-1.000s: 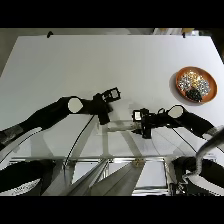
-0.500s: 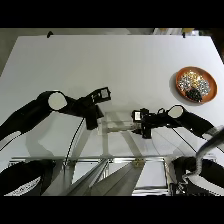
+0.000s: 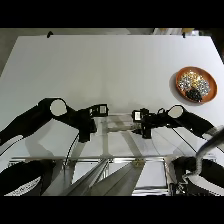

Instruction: Fold the box and place the chain.

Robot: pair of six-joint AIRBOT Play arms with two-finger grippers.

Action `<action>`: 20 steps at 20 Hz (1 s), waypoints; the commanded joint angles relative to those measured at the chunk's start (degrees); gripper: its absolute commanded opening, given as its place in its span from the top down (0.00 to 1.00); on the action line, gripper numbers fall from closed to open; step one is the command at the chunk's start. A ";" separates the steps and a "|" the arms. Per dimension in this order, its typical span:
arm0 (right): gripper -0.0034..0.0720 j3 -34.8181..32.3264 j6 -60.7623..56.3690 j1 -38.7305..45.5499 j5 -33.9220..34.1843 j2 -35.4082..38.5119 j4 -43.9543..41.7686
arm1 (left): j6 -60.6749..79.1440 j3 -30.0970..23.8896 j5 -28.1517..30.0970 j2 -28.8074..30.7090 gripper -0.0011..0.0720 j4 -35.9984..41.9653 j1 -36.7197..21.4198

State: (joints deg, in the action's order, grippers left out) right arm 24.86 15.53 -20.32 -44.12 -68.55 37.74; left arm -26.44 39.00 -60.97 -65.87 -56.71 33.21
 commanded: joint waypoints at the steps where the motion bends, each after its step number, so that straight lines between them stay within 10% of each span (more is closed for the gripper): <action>1: 0.42 0.02 -0.02 0.02 -0.02 0.04 -0.02 | 2.54 -2.64 1.40 -0.17 0.86 -0.48 -0.87; 6: 0.42 0.02 -0.02 0.02 -0.02 0.04 -0.02 | 20.11 -2.82 8.72 -0.63 0.59 1.29 -2.14; 20: 0.42 0.04 -0.02 0.02 -0.02 0.04 -0.02 | 30.08 -2.82 15.96 -8.33 0.63 11.54 0.46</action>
State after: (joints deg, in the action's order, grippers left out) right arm 24.86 15.51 -20.32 -44.12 -68.55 37.71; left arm 2.63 36.21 -45.54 -73.14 -48.10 32.91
